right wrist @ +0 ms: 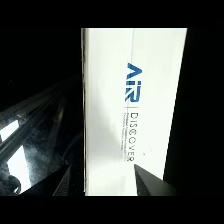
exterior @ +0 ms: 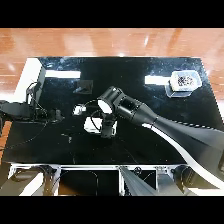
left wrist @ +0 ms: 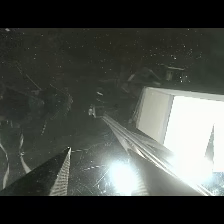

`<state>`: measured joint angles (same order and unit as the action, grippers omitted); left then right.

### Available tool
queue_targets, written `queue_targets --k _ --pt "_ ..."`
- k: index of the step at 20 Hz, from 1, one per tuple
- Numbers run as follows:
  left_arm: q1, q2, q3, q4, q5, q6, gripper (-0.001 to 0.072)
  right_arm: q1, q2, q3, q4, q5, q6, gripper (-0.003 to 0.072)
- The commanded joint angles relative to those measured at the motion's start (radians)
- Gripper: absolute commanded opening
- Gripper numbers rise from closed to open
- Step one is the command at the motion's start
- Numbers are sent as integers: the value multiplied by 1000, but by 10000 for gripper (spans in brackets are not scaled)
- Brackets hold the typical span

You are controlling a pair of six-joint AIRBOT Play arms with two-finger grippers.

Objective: Fold the box and place the chain.

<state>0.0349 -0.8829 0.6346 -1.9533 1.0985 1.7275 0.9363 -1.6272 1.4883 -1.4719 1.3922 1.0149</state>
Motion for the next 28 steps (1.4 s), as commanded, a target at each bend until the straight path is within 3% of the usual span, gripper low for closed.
queue_targets --k 1,9,10,12,15,18,20,22,28 --pt "0 0 0 0 1 0 466 -2 7 1 -6 -1 19 498" --pt "0 0 0 -3 -2 0 466 -2 8 34 -6 -10 75 496" --pt "0 0 0 -3 -2 0 466 -4 8 50 -5 -9 100 408" --pt "0 0 0 -5 1 0 466 -23 16 70 29 3 148 32" --pt "0 0 0 -37 24 1 466 -136 80 23 273 -54 429 42" --pt "-1 0 0 -85 55 2 466 -225 263 -284 433 -452 792 42" --pt "-14 0 0 -96 57 18 466 -221 354 -495 642 -696 896 42" --pt "-41 0 0 -101 45 20 466 -188 359 -575 710 -740 893 42" --pt "-126 0 0 -106 18 19 466 -143 283 -585 716 -758 893 42"
